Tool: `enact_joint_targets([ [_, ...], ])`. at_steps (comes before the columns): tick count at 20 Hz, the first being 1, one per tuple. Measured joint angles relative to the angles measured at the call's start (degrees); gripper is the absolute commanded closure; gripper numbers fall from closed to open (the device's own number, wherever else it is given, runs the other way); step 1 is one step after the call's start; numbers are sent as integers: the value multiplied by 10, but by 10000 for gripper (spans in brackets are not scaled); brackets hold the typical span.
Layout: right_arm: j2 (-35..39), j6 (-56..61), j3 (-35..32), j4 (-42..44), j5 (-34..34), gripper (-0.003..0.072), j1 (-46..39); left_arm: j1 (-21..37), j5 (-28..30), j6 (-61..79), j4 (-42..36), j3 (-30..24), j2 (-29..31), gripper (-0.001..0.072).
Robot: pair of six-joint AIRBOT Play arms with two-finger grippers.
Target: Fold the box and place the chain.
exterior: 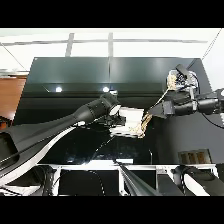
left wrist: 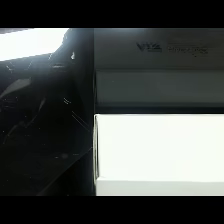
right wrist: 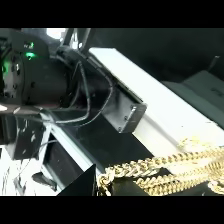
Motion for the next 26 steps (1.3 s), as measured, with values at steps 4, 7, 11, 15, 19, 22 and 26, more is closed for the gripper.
enact_joint_targets([
  [4, -21, -1, -3, -2, -59, 669, 70, 0, 0, 0, 0, 0, 0, 677],
  [7, -51, 0, -13, -8, -111, 669, 120, 0, 0, 0, 0, 0, 0, 677],
  [11, -82, 2, -26, -15, -151, 669, 151, 0, 0, 0, 0, 0, 0, 677],
  [15, -91, 5, -30, -23, -164, 669, 160, 0, 0, 0, 0, 0, 0, 677],
  [19, -94, 6, -31, -25, -167, 668, 162, 0, 0, 0, 0, 0, 0, 677],
  [22, -94, 6, -31, -26, -165, 668, 162, 0, 0, 0, 0, 0, 0, 677],
  [26, -94, 6, -31, -25, -161, 467, 154, 0, 0, 0, 0, 0, 0, 677],
])
